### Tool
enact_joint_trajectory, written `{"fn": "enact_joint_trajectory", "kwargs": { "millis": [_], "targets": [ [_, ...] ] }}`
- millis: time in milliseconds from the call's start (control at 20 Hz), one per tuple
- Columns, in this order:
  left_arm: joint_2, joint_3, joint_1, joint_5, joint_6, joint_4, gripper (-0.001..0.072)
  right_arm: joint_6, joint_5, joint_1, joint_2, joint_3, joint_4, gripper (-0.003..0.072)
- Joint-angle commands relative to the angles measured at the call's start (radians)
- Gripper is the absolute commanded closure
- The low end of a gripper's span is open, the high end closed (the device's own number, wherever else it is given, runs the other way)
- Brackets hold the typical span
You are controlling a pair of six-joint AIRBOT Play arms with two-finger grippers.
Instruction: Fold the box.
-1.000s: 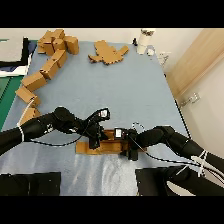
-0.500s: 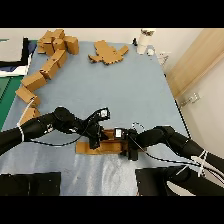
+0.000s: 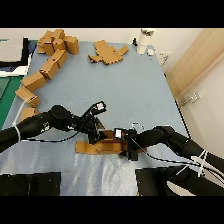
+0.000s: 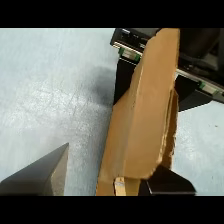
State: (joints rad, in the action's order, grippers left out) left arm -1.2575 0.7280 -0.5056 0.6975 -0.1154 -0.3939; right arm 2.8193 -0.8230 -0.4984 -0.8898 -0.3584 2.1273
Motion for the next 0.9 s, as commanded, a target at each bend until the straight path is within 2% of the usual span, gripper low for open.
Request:
{"fn": "enact_joint_trajectory", "kwargs": {
  "millis": [0, 100, 150, 200, 250, 350, 450, 650, 850],
  "targets": [
    [0.063, 0.0, 0.05, 0.079, -0.188, -0.171, 0.0222, 0.0, 0.002, -0.001, 0.0, 0.0, 0.0, 0.0112],
    [0.122, 0.0, 0.073, 0.201, -0.42, -0.316, 0.0224, 0.0, 0.002, -0.001, 0.0, 0.0, 0.0, 0.0113],
    [0.141, 0.0, 0.077, 0.264, -0.545, -0.365, 0.0273, 0.0, 0.002, -0.001, 0.0, 0.0, 0.0, 0.0113],
    [0.155, 0.0, 0.077, 0.341, -0.666, -0.39, 0.0502, 0.0, 0.003, -0.001, 0.0, 0.0, 0.0, 0.0112],
    [0.159, 0.0, 0.075, 0.409, -0.721, -0.391, 0.0694, 0.0, 0.003, -0.001, 0.0, 0.0, 0.0, 0.0113],
    [0.158, 0.0, 0.055, 0.457, -0.787, -0.342, 0.0698, 0.0, 0.003, -0.001, 0.0, 0.0, 0.0, 0.0113],
    [0.158, 0.0, 0.021, 0.381, -0.887, -0.238, 0.0698, 0.0, 0.002, -0.001, 0.0, 0.0, 0.0, 0.0113],
    [0.115, 0.009, 0.002, 0.199, -0.887, 0.005, 0.0698, 0.0, 0.002, -0.001, 0.0, 0.0, 0.0, 0.0113],
    [0.017, 0.027, 0.002, 0.089, -0.888, 0.043, 0.0698, 0.0, 0.002, -0.001, 0.0, 0.0, 0.0, 0.0113]
  ]
}}
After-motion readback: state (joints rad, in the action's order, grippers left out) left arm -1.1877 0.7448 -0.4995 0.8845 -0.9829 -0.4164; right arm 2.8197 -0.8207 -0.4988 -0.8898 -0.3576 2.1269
